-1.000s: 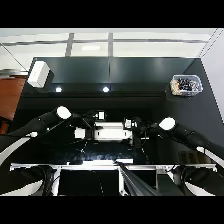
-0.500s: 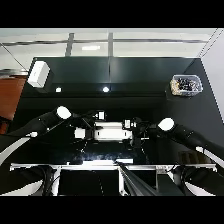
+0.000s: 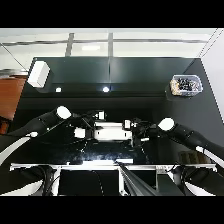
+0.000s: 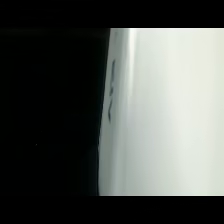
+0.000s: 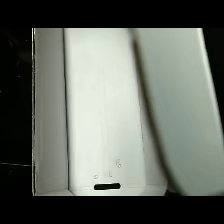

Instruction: Fold the box and place the chain.

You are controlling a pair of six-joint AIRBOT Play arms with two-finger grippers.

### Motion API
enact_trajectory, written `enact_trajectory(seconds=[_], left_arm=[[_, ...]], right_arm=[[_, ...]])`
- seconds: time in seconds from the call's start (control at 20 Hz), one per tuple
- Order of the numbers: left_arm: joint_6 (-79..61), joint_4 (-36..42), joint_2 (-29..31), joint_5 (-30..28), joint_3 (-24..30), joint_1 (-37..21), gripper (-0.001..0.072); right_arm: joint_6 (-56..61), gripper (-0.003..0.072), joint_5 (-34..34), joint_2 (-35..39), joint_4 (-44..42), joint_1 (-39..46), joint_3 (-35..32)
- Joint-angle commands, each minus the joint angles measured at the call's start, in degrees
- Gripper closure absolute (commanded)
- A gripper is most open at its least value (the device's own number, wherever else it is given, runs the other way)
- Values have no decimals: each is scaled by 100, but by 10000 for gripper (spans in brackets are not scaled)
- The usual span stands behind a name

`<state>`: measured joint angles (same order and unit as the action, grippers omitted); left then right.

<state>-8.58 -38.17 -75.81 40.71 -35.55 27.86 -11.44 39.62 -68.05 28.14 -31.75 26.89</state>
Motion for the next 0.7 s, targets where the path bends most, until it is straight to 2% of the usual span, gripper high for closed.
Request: enact_trajectory(seconds=[0.0, 0.65], left_arm=[[2, -13, -11, 2, -2, 2, 677], [2, -13, -11, 2, -2, 0, 677]], right_arm=[[-234, -25, 103, 0, 107, -7, 0], [-9, -24, -240, -20, 219, -133, 0]])
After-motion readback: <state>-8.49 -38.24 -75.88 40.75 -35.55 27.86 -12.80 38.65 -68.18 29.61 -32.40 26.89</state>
